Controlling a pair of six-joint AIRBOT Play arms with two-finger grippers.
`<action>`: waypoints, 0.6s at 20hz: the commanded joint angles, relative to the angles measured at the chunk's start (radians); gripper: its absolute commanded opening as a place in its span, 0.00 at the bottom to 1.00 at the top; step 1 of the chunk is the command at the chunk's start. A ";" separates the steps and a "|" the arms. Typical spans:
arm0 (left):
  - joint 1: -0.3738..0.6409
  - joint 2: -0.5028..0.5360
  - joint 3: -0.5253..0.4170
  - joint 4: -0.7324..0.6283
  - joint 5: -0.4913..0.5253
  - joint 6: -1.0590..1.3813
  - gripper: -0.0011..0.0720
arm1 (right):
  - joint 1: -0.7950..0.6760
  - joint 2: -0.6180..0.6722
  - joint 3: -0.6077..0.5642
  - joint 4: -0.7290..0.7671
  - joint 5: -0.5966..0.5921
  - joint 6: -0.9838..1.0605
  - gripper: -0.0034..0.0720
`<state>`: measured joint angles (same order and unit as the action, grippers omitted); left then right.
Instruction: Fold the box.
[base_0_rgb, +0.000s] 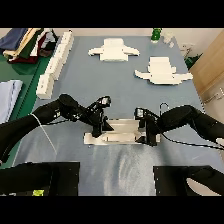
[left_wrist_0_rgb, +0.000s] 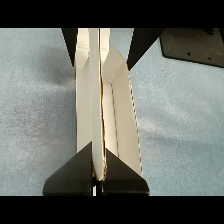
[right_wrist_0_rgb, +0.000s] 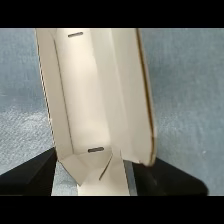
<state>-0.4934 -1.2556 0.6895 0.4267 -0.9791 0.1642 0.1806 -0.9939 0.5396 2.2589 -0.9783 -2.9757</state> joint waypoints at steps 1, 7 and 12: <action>0.000 0.001 0.001 0.000 0.000 0.000 0.03 | 0.002 -0.016 -0.001 0.024 0.004 -0.034 1.00; 0.001 0.001 0.001 0.000 0.000 0.000 0.03 | 0.022 -0.079 -0.016 -0.002 0.006 -0.033 1.00; 0.000 0.001 0.001 0.000 0.000 0.000 0.03 | 0.065 -0.090 -0.016 -0.011 0.000 -0.033 1.00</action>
<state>-0.4934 -1.2556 0.6899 0.4271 -0.9794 0.1642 0.2279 -1.0752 0.5251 2.2551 -0.9615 -3.0089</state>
